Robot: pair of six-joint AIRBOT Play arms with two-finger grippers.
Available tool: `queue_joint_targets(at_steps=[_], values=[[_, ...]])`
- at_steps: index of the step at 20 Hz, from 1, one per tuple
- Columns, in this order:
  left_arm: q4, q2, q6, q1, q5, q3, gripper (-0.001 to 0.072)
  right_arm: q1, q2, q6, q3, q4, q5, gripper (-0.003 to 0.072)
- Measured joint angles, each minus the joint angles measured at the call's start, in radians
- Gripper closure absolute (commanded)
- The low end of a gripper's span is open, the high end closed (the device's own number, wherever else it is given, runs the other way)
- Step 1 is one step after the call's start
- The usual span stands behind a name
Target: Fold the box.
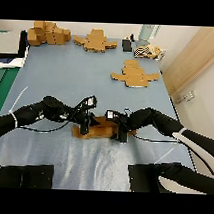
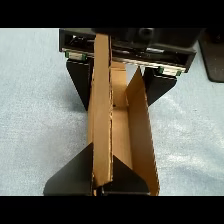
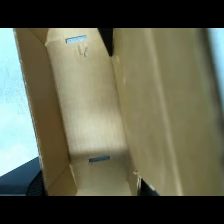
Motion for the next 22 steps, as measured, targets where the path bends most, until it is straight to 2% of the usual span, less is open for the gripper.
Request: queue_joint_targets(at_steps=[1, 2, 10, 12, 22], values=[[0.000, 0.000, 0.000, 0.000, 0.000, 0.000, 0.0695, 0.000, 0.000, 0.000, 0.000, 0.000, -0.002, 0.0122], [0.000, 0.000, 0.000, 0.000, 0.000, 0.000, 0.0696, 0.001, 0.000, 0.000, 0.000, 0.000, -0.003, 0.0130], [0.000, 0.000, 0.000, 0.000, 0.000, 0.000, 0.0695, 0.002, 0.000, 0.000, 0.000, -0.002, -0.028, 0.0130], [0.000, 0.000, 0.000, 0.000, 0.000, 0.000, 0.0695, 0.002, 0.000, -0.001, -0.001, -0.002, -0.025, 0.0246], [0.000, 0.000, 0.000, 0.000, 0.000, 0.000, 0.0696, 0.002, 0.000, -0.001, -0.002, -0.004, -0.021, 0.0248]])
